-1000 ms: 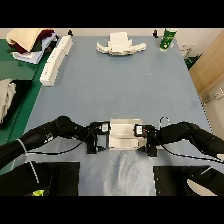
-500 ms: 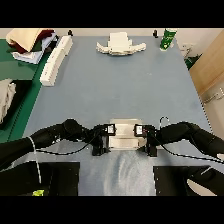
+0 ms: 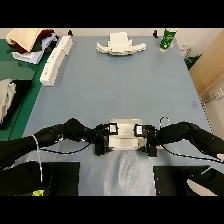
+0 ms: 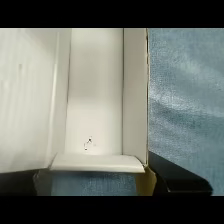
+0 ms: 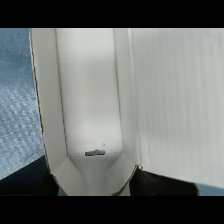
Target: Fold the box.
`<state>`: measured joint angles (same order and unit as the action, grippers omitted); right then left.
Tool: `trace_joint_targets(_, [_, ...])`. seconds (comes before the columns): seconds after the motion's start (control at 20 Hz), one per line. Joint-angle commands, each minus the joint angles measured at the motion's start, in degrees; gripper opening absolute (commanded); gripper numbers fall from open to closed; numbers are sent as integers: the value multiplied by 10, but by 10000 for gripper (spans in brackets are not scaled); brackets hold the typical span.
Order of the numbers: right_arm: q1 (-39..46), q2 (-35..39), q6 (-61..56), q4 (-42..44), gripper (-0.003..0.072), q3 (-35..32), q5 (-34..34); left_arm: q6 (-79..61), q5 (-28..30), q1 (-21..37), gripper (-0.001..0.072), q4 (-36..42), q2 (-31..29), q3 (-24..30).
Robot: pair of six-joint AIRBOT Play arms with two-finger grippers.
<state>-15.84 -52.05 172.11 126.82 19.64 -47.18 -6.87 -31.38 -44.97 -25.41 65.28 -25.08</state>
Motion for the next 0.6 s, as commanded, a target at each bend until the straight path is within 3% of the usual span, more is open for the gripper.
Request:
trace_joint_targets(0.0, [0,0,0,0,514,0,0,2,-3,-1,482,-4,1,-1])
trace_joint_targets(0.55, [0,0,0,0,513,0,0,2,-23,0,466,-18,1,-1])
